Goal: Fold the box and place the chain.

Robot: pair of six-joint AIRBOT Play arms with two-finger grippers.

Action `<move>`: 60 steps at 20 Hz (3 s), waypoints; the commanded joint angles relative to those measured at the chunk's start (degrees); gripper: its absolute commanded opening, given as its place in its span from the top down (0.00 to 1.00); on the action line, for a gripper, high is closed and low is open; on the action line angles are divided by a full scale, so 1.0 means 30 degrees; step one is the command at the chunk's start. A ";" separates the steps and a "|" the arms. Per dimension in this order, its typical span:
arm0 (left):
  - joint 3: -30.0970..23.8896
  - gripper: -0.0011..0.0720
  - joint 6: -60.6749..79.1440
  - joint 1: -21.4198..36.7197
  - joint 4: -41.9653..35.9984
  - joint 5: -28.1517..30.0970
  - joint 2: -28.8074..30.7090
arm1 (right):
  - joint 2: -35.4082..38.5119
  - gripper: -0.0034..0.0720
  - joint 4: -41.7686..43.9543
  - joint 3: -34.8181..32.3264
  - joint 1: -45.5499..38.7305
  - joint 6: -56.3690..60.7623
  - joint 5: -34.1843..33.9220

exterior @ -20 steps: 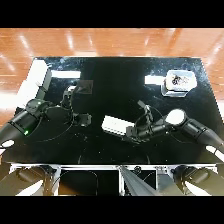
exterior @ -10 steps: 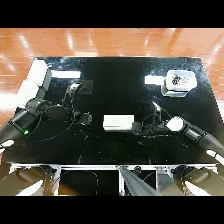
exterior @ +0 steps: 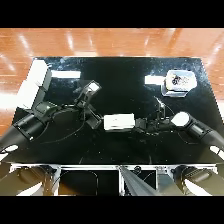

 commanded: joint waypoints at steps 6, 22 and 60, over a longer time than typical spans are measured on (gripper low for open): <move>0.0852 0.13 0.9326 -0.0969 0.0634 -0.0874 -0.0015 | 0.0022 0.92 -0.2433 0.1086 -0.5785 -0.1005 0.5107; 0.1909 0.14 1.9657 0.1319 -0.8211 0.3155 -0.4036 | 0.0022 0.92 -0.2412 0.1086 -0.5982 -0.0940 0.3198; 0.1909 0.14 1.9088 0.1574 -0.7832 0.3089 -0.4656 | 0.0022 0.92 -0.2834 0.1086 -0.5974 -0.0903 0.3089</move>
